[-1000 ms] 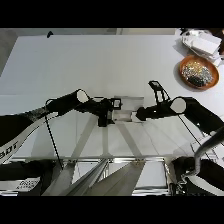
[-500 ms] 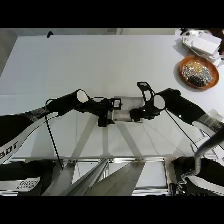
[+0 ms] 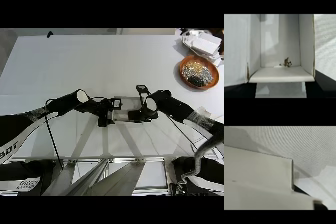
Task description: Fold the box and place the chain.
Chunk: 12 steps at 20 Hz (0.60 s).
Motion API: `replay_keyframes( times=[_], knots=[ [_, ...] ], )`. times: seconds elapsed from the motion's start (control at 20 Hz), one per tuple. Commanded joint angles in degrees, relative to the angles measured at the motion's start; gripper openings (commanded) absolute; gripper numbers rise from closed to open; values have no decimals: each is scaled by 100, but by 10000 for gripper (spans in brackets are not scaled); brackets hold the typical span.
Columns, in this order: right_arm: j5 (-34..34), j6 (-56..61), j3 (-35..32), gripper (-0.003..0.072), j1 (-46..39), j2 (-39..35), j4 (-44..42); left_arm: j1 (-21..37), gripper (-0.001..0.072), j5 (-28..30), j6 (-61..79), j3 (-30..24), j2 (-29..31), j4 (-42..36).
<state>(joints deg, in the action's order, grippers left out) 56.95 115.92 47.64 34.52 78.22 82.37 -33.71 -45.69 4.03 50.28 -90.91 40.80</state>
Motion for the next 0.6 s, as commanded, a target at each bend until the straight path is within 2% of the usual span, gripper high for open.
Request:
replay_keyframes(
  times=[0.0,0.05,0.1,0.25,0.3,0.35,0.4,0.55],
  knots=[
    [-37,90,7,126,52,61,39,4,133,0,0,-2,2,0],
    [-48,37,7,51,52,61,37,4,133,0,0,-2,2,0],
    [-59,-52,9,14,52,61,37,4,133,0,0,-2,2,0],
    [-96,-94,7,14,52,61,48,4,133,0,0,-2,2,0],
    [-120,-109,7,36,52,61,52,4,133,0,0,-2,2,0],
    [-157,-111,7,146,52,61,52,4,133,0,0,-2,2,0],
    [-190,-111,7,195,52,61,52,4,133,0,0,-2,2,0],
    [-227,-109,7,190,52,74,68,4,133,0,-2,-2,2,0]
  ],
)
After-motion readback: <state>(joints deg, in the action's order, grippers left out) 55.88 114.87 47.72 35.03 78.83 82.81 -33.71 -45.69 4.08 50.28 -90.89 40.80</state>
